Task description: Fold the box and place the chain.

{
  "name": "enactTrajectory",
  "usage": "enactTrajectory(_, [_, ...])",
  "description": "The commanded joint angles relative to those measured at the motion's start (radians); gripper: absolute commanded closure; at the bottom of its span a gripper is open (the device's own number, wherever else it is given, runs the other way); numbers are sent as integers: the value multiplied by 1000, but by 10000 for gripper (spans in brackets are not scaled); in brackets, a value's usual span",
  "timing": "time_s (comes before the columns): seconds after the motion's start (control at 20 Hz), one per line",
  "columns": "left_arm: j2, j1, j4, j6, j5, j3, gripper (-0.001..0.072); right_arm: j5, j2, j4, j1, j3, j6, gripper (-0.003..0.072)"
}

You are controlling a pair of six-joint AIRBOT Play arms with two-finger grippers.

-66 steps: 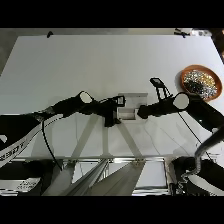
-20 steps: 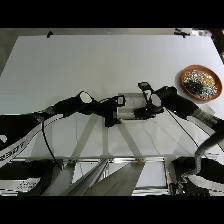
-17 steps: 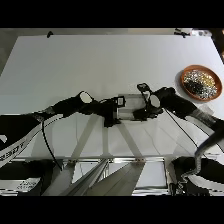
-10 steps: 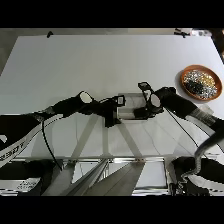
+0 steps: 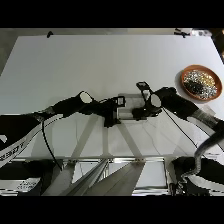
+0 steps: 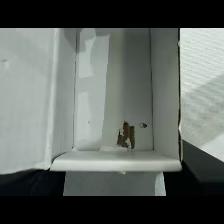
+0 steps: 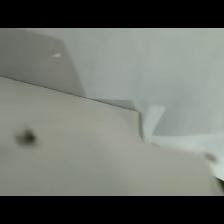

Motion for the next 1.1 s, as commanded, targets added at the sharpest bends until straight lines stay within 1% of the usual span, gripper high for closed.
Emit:
enactTrajectory(0.0, [1,0,-2,-3,1,0,437,37,67,-22,0,0,-5,73])
enactTrajectory(0.2, [1,0,-2,-3,2,0,437,90,208,-45,-10,0,-9,61])
enactTrajectory(0.3, [1,0,-2,-3,0,0,437,76,304,-45,-42,0,-29,62])
enactTrajectory(0.4, [1,0,-2,-3,1,0,437,29,386,-76,-124,0,-71,63])
enactTrajectory(0.45, [1,0,-2,-3,0,0,437,13,402,-102,-184,0,-94,63])
enactTrajectory(0.55, [1,0,-2,-3,1,0,437,11,393,-111,-346,5,-158,63])
enactTrajectory(0.7, [1,0,-2,-3,0,0,437,-24,307,-100,-602,65,-267,63])
enactTrajectory(0.85, [1,0,-2,-3,-1,0,437,-63,130,-101,-791,198,-320,63])
enactTrajectory(0.95, [1,0,-2,-3,-3,0,437,-63,-19,-103,-857,303,-320,63])
enactTrajectory(1.05, [1,0,-2,-3,-2,0,437,-52,-161,-117,-868,402,-320,63])
